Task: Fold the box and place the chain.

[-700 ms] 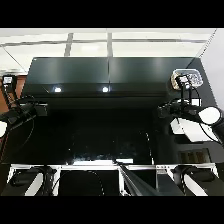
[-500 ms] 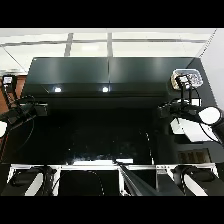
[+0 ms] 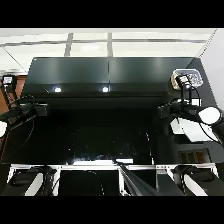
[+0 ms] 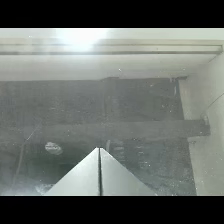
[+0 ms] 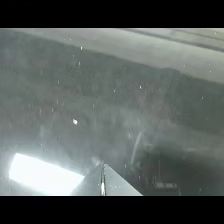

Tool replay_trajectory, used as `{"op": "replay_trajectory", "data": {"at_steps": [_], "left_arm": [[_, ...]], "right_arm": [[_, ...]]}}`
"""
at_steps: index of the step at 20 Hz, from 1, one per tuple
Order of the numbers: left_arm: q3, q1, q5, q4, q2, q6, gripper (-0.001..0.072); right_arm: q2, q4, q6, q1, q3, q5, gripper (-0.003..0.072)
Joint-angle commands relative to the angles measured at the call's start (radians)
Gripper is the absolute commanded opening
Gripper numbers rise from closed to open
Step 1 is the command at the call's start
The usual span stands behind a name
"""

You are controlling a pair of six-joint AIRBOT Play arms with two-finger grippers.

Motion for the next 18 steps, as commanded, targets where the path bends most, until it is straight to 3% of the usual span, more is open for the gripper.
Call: {"op": "replay_trajectory", "data": {"at_steps": [1,2,3,6,9,12,14,15,17,18], "left_arm": [[0.0,0.0,0.0,0.0,0.001,0.0,0.0025],[0.0,0.0,0.0,0.0,0.001,0.0,0.0025],[0.0,0.0,0.0,0.0,0.001,0.0,0.0025],[0.0,0.0,0.005,-0.029,0.001,-0.006,0.0025],[0.0,0.0,0.039,-0.031,0.001,-0.008,0.0025],[0.0,0.0,0.037,-0.07,0.001,-0.007,0.0026],[0.0,-0.001,0.036,-0.088,0.0,-0.008,0.0026],[0.0,0.0,0.034,-0.09,0.0,-0.009,0.0062],[0.0,0.0,0.033,-0.089,-0.001,-0.056,0.0703],[0.0,0.0,0.028,-0.084,-0.001,-0.067,0.071]], "right_arm": [[-0.002,0.094,0.0,0.002,-0.001,-0.162,0.0039],[-0.003,0.086,0.0,0.001,-0.001,-0.247,0.0409],[-0.004,0.056,-0.002,-0.006,0.0,-0.321,0.072],[-0.019,-0.05,0.067,-0.189,0.007,-0.437,0.072],[-0.089,-0.047,0.12,-0.636,0.08,-0.372,0.0719],[-0.256,-0.093,0.091,-1.003,0.271,-0.064,0.0719],[-0.409,-0.153,0.034,-1.136,0.435,0.222,0.0719],[-0.488,-0.168,-0.012,-1.166,0.515,0.353,0.0719],[-0.622,-0.171,-0.169,-1.152,0.668,0.576,0.0719],[-0.679,-0.221,-0.18,-1.123,0.73,0.652,0.0719]]}}
